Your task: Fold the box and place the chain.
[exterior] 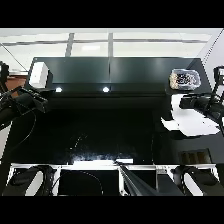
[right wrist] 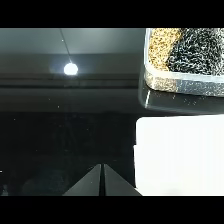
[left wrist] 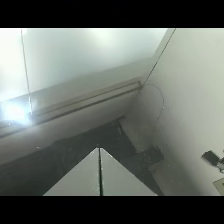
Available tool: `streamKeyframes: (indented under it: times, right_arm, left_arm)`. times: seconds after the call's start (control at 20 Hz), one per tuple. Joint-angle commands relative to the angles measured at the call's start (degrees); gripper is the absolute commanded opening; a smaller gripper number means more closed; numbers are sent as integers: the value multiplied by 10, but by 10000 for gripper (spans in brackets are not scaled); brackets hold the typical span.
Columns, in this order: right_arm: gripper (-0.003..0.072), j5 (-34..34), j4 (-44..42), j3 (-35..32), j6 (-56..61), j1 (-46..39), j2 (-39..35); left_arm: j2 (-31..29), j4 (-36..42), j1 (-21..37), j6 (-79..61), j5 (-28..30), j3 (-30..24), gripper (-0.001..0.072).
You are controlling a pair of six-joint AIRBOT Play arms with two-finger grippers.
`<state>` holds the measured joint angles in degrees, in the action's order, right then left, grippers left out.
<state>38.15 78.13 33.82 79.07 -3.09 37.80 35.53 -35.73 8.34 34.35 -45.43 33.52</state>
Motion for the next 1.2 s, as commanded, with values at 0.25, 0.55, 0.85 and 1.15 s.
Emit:
streamKeyframes:
  times: [0.25, 0.55, 0.85, 1.15]
  right_arm:
    - [39, 0, 0, 0, 0, 0, 0]
    - [39, 0, 0, 0, 0, 0, 0]
    - [39, -1, 0, 0, 0, 0, 0]
    - [56, -24, 0, 0, 0, 0, 1]
  left_arm:
    - [0, 0, 0, 0, 0, 0, 34]
    - [0, 0, 0, 0, 0, 0, 34]
    - [0, 0, 0, 0, 0, 0, 35]
    - [0, 10, 0, 0, 18, 0, 34]
